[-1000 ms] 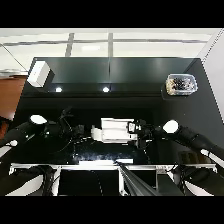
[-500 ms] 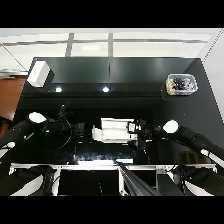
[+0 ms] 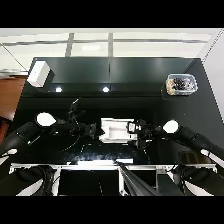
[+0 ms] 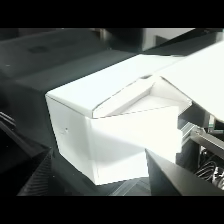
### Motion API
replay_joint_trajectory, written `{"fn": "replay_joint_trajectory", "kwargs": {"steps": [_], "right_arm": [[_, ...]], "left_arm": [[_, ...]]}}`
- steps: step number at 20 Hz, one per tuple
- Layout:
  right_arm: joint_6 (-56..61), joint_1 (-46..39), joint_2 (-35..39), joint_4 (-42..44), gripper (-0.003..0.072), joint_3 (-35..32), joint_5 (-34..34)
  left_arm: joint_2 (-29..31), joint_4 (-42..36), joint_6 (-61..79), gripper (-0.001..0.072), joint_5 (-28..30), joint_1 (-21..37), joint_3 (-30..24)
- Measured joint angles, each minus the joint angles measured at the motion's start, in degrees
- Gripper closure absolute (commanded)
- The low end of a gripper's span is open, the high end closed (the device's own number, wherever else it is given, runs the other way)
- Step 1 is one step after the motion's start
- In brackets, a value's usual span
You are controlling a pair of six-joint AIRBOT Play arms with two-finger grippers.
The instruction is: Fold the box and place the chain.
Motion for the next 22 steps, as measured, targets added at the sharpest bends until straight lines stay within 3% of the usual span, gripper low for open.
{"fn": "replay_joint_trajectory", "kwargs": {"steps": [4, 14, 22], "right_arm": [[0.0, 0.0, 0.0, 0.0, 0.0267, 0.0, 0.0], [0.0, 0.0, 0.0, 0.0, 0.0267, 0.0, 0.0], [0.0, 0.0, 0.0, 0.0, 0.0267, 0.0, 0.0]], "left_arm": [[0.2, 1.6, -2.3, 0.0030, 1.2, -2.5, 0.3], [-0.1, 10.8, -18.3, 0.0030, 13.1, -11.5, 0.8], [-0.8, 19.1, -29.0, 0.0031, 15.6, -14.4, 0.8]]}}
